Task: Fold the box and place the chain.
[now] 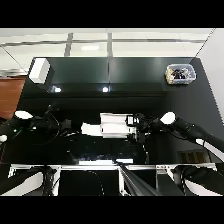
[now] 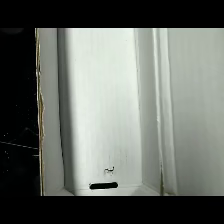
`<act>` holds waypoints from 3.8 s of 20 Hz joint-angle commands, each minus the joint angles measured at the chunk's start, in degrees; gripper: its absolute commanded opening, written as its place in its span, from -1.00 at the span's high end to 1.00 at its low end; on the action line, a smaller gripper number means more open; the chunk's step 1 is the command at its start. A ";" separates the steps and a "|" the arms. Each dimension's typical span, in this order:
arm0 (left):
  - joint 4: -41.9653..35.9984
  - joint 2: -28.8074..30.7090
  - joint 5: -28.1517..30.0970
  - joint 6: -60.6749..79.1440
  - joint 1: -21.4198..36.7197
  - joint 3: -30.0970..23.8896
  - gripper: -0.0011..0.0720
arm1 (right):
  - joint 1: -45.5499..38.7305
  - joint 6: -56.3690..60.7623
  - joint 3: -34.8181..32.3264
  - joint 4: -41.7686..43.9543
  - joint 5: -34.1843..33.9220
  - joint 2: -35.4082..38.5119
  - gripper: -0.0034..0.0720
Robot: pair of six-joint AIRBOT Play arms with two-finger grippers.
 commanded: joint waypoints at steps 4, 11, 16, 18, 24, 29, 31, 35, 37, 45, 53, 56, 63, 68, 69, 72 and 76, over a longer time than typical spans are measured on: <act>-10.80 -8.15 3.06 4.72 -11.61 0.87 0.90 | 0.00 0.02 0.00 0.02 0.02 -0.02 0.72; -11.04 -8.17 2.73 8.31 -14.29 5.44 0.90 | 0.00 0.02 0.00 0.02 0.02 -0.02 0.72; -11.19 -8.15 -1.51 9.09 -14.40 7.26 -0.58 | 0.00 0.02 0.00 0.02 0.02 -0.02 0.72; -11.21 -8.15 -2.56 9.40 -14.40 8.31 -0.97 | 0.00 0.02 0.00 0.02 0.02 -0.02 0.72; -10.99 -8.15 -4.37 8.59 -18.93 12.37 -0.96 | 0.00 0.02 0.00 0.02 0.02 -0.02 0.72; -2.78 -8.15 -3.45 -3.10 -25.73 18.71 -0.60 | 0.00 0.02 0.00 0.02 0.02 -0.02 0.72; 0.17 -8.15 -2.45 -8.15 -28.11 21.24 -0.38 | 0.00 0.02 0.00 0.02 0.02 -0.02 0.72; 9.99 -8.15 -1.16 -20.68 -32.61 25.92 -0.28 | 0.00 0.02 0.00 0.02 0.02 -0.02 0.72; 14.71 -8.15 -0.66 -25.83 -34.56 27.69 -0.28 | 0.00 0.02 0.00 0.02 0.02 -0.02 0.72; 20.92 -8.15 3.34 -37.03 -39.89 28.76 -0.11 | 0.00 0.02 0.00 0.02 0.02 -0.02 0.72; 25.77 -8.35 6.91 -43.32 -43.50 28.76 0.22 | 0.00 0.02 0.00 0.02 0.02 -0.02 0.72; 27.43 -9.11 7.02 -45.79 -44.94 28.76 0.22 | 0.00 0.02 0.00 0.02 0.02 -0.02 0.72; 40.68 -9.88 6.91 -59.32 -48.98 28.79 0.22 | 0.00 0.02 0.00 0.02 0.02 -0.02 0.72; 40.68 -10.25 6.03 -60.43 -49.03 28.79 0.22 | -0.02 0.02 0.00 0.15 0.02 -0.02 0.72; 40.63 -10.25 6.19 -60.67 -49.11 28.79 0.22 | 0.00 0.02 0.00 -0.04 0.07 -0.02 0.72; 40.83 -10.64 5.51 -60.85 -49.51 29.20 0.22 | -0.07 0.02 0.00 0.11 0.04 -0.02 0.72; 46.71 -13.18 4.15 -65.81 -52.11 33.11 0.22 | -0.07 0.02 0.00 0.15 0.02 -0.02 0.72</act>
